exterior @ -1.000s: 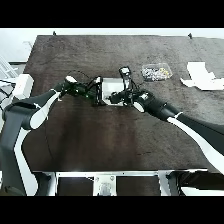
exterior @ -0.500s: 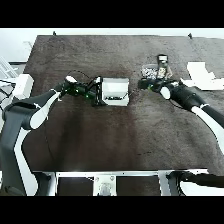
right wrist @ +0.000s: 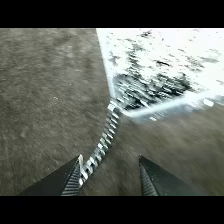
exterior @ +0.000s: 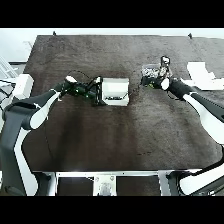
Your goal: Fold the box and place the chain.
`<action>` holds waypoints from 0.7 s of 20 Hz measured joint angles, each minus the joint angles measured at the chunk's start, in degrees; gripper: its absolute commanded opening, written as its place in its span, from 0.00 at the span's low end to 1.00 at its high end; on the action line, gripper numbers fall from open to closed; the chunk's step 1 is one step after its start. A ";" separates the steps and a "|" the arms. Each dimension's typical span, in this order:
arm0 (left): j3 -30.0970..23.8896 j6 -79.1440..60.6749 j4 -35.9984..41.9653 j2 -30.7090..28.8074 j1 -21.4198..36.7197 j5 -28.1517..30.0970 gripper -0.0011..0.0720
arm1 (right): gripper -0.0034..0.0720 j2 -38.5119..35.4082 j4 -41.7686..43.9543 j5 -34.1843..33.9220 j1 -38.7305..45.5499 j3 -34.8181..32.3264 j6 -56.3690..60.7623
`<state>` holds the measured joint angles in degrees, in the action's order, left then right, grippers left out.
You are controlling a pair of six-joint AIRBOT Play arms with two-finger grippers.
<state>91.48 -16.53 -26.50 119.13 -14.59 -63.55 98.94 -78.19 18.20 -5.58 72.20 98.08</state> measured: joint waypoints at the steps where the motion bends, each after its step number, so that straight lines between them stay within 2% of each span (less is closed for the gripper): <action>1: -0.02 0.00 0.00 0.00 0.00 0.00 0.64 | 0.60 1.38 2.64 0.57 0.11 1.62 -2.71; 3: 0.00 0.00 0.00 0.00 0.00 0.02 0.64 | 0.60 4.02 6.78 1.73 0.22 4.66 -6.86; 5: 0.00 0.00 0.00 0.00 0.00 0.04 0.64 | 0.52 6.05 9.29 2.75 0.31 6.82 -9.94; 7: 0.00 0.00 0.00 0.00 0.00 0.04 0.64 | 0.33 7.08 10.78 2.97 0.44 8.00 -13.00; 9: 0.00 0.00 0.00 0.00 0.00 0.02 0.64 | 0.06 7.63 11.63 3.23 0.28 8.63 -16.46; 14: 0.00 0.00 0.00 0.00 0.00 -0.02 0.64 | 0.05 6.58 12.50 3.98 -0.24 9.11 -21.79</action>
<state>91.48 -16.53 -26.50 119.13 -14.59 -63.57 105.51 -65.69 22.17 -5.82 81.32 76.29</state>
